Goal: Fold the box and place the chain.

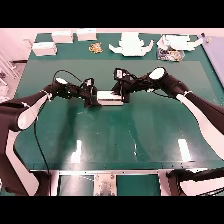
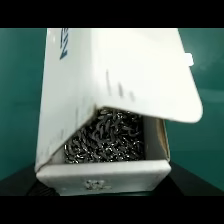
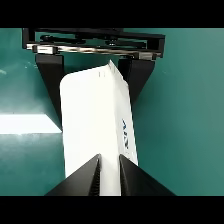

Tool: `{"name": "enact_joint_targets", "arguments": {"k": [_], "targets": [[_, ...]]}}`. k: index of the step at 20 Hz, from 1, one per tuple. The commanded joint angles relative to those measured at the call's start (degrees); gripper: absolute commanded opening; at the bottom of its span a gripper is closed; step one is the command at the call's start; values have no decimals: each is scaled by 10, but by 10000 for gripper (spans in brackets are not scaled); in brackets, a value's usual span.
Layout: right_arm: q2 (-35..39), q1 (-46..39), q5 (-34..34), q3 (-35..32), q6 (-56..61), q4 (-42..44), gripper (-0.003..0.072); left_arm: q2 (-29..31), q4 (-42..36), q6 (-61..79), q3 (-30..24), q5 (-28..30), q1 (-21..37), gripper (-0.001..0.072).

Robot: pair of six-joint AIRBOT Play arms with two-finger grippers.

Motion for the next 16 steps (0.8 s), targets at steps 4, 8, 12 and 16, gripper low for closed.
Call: {"name": "enact_joint_targets", "arguments": {"k": [4, 8, 12, 16], "targets": [[-1, 0, -24, -1, 3, -1, 152, 0, 0, 0, 0, 0, 0, 623], [-1, 0, -32, -1, 2, -1, 149, 0, 0, 0, 0, 0, 0, 623], [-1, 0, -2, -6, 21, -1, 139, 0, 0, 0, 0, 0, 0, 623], [-1, 0, -3, -18, 21, -1, 138, 0, 0, 0, 0, 0, 0, 623]]}}
